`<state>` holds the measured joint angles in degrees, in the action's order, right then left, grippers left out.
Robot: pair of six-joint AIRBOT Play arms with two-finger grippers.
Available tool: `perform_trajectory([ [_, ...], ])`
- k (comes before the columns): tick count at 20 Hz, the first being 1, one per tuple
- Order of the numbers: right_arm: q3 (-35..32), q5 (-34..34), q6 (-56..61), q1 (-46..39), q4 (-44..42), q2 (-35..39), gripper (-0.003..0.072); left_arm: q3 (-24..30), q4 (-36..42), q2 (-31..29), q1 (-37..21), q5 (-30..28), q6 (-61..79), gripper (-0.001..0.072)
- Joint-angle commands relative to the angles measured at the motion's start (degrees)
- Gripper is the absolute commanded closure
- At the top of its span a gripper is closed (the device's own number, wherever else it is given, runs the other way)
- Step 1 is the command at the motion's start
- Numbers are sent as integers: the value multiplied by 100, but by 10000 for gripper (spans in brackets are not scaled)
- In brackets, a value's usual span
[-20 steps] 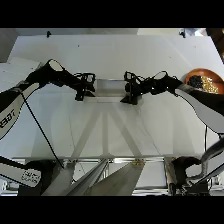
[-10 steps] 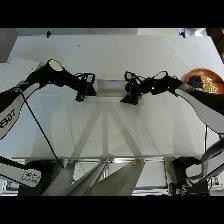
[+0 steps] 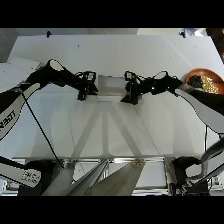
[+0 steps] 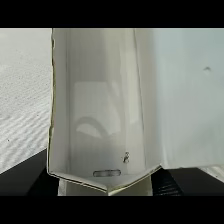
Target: Fold the box and place the chain.
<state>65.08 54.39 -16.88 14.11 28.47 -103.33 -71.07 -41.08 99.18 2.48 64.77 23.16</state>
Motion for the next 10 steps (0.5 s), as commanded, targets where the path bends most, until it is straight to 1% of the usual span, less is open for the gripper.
perform_trajectory([
  [1,4,7,-4,4,4,-2,226,0,341,4,9,-24,0,550],
  [6,4,7,-4,4,2,-2,226,2,417,4,17,-24,-2,548],
  [7,4,7,-4,4,4,-2,226,2,420,4,17,-24,-2,525],
  [8,4,7,-4,4,4,-2,226,2,420,4,17,-28,-2,427],
  [9,4,7,-4,4,4,-2,226,2,420,7,17,-28,-7,386],
  [10,4,7,-4,4,4,-2,226,2,420,7,17,-28,-7,381],
])
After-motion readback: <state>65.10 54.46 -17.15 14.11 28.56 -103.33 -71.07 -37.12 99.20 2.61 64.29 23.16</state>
